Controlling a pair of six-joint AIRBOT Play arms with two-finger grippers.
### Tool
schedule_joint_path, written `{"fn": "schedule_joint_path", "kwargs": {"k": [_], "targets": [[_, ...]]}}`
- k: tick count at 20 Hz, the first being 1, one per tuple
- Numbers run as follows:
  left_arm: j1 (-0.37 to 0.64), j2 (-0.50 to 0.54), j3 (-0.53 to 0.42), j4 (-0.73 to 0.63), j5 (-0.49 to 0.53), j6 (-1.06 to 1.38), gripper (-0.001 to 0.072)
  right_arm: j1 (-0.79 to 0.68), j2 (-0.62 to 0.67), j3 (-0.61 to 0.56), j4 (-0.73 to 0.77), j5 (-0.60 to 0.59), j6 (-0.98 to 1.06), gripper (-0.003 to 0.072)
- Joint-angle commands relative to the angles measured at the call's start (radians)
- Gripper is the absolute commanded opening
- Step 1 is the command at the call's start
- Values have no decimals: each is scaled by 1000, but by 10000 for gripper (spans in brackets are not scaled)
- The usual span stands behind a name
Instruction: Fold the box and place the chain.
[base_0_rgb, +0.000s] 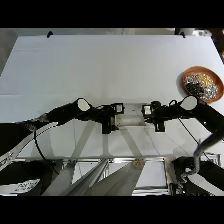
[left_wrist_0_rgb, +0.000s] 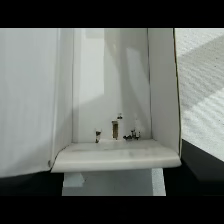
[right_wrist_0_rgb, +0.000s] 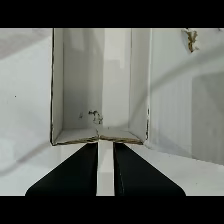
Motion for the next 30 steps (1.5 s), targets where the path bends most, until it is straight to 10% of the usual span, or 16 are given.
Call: {"fn": "schedule_joint_path", "kwargs": {"k": [1,19,26,30], "targets": [[1,1,0,0,0,0,373,1,0,-14,18,4,-1,93],[1,1,0,0,0,0,373,1,0,-81,184,-115,-54,99],[1,1,0,0,0,0,373,1,0,-85,193,-132,-54,416],[1,1,0,0,0,0,373,1,0,-88,193,-132,-54,381]]}}
